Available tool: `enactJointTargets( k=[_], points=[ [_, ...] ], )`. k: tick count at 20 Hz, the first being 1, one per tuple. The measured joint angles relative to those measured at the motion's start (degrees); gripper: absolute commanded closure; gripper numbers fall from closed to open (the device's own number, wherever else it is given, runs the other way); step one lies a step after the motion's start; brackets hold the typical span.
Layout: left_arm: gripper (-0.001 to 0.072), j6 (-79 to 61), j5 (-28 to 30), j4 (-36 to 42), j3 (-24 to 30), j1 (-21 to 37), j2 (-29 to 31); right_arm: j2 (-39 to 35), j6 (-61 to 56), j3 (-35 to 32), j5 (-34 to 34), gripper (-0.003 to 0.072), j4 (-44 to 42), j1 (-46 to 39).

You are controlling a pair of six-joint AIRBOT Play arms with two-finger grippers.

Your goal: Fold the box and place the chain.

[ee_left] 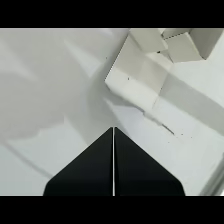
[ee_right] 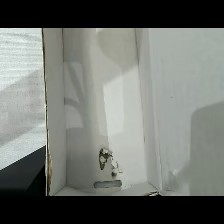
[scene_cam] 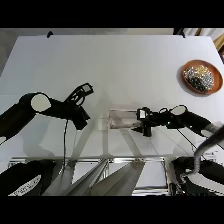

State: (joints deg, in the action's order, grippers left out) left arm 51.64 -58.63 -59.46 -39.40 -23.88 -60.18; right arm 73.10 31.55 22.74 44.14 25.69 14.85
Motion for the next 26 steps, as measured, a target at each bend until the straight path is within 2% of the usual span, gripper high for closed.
enactJointTargets(
  k=[5,8,11,18,19,22,26],
  points=[
    [0.0705,8.7,-1.01,3.74,1.49,1.77,-7.34,0.0,0.0,0.0,0.0,0.0288,0.0,0.0],
    [0.0705,10.34,-0.81,7.21,1.75,0.92,-12.9,0.0,0.0,0.0,0.0,0.0288,0.0,0.0],
    [0.0705,10.97,0.83,10.51,1.86,-0.52,-15.52,0.0,0.0,0.0,0.0,0.0288,-0.02,0.0],
    [0.0695,11.39,5.22,17.77,1.88,-2.43,-16.9,0.0,0.0,0.0,0.0,0.0288,0.0,0.0],
    [0.0672,11.37,5.22,18.49,1.88,-2.54,-16.85,0.0,0.0,0.0,0.0,0.0288,0.0,0.0],
    [0.0536,11.32,5.88,20.09,1.88,-2.84,-16.22,0.0,0.0,0.0,0.0,0.0288,0.0,0.0],
    [0.0534,10.45,6.1,22.16,1.88,-3.78,-15.32,0.0,0.0,0.0,0.0,0.0288,-0.02,0.0]
  ],
)
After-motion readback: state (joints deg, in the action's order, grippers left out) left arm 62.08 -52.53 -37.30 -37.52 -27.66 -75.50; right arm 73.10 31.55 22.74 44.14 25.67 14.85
